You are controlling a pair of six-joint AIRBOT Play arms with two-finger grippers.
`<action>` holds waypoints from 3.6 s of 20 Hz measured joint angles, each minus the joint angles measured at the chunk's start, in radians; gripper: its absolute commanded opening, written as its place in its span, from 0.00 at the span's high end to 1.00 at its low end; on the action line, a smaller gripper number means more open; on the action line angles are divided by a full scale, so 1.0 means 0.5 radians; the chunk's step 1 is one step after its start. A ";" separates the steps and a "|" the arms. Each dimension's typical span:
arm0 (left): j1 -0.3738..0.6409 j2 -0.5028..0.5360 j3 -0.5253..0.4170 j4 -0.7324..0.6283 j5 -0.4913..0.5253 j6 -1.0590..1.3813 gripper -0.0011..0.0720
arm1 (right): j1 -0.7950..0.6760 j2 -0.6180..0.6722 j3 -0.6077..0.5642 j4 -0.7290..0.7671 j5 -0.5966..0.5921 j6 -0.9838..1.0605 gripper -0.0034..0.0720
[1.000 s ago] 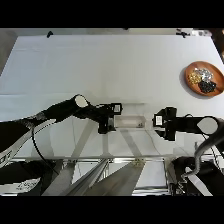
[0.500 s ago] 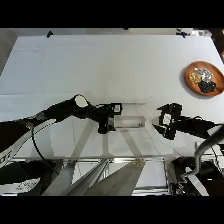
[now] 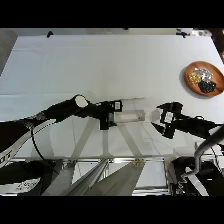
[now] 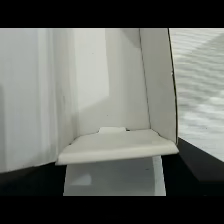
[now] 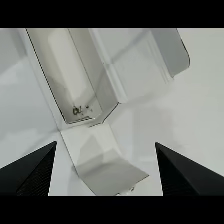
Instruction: Fold the box and place the chain.
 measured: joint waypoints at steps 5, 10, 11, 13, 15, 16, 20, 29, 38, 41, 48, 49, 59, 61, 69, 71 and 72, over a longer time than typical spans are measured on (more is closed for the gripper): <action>0.000 0.001 0.001 0.034 0.049 0.003 0.39 | 0.000 -0.002 0.000 0.216 -0.054 -0.048 0.51; 0.002 0.001 0.001 0.071 0.002 0.006 0.39 | 0.000 -0.077 0.000 0.325 -0.030 -0.095 0.66; 0.002 0.001 0.001 0.095 -0.024 0.007 0.39 | 0.000 -0.095 0.000 0.336 -0.020 -0.105 0.66; 0.002 0.001 0.001 0.154 -0.088 0.008 0.39 | 0.000 -0.127 0.000 0.349 -0.008 -0.114 0.66; 0.002 0.001 0.000 0.218 -0.161 0.011 0.39 | 0.000 -0.144 0.000 0.356 0.001 -0.121 0.66; 0.002 0.002 0.000 0.239 -0.185 0.011 0.39 | 0.000 -0.150 0.000 0.360 0.002 -0.124 0.66; 0.002 0.014 -0.001 0.291 -0.266 0.003 0.39 | 0.000 -0.161 0.000 0.366 0.016 -0.129 0.66; 0.002 0.034 -0.003 0.319 -0.281 -0.034 0.39 | 0.000 -0.163 0.000 0.368 0.103 -0.175 0.66; 0.000 0.037 -0.002 0.317 -0.132 -0.243 0.39 | 0.000 -0.163 0.000 0.369 0.116 -0.182 0.66; 0.000 0.037 -0.002 0.318 -0.121 -0.256 0.39 | 0.000 -0.163 0.000 0.373 0.117 -0.198 0.93; 0.000 0.037 -0.002 0.319 -0.116 -0.264 0.39 | 0.000 -0.304 0.000 0.723 0.059 -0.558 0.94; 0.000 0.037 -0.002 0.319 -0.116 -0.264 0.39 | 0.000 -0.377 0.000 0.799 0.015 -0.622 0.94; 0.000 0.037 -0.002 0.319 -0.115 -0.266 0.39 | 0.000 -1.099 0.000 1.749 -0.371 -1.106 0.95; 0.000 0.037 -0.002 0.318 -0.114 -0.267 0.39 | 0.000 -1.160 0.000 1.804 -0.430 -1.067 0.95; 0.000 0.037 -0.002 0.320 -0.111 -0.266 0.39 | 0.000 -1.215 0.001 1.592 -0.520 -0.759 0.94; 0.000 0.037 -0.002 0.320 -0.111 -0.266 0.39 | 0.000 -1.186 0.001 1.559 -0.488 -0.731 0.94; 0.000 0.037 -0.002 0.320 -0.111 -0.266 0.39 | 0.000 -1.160 0.000 1.546 -0.468 -0.721 0.94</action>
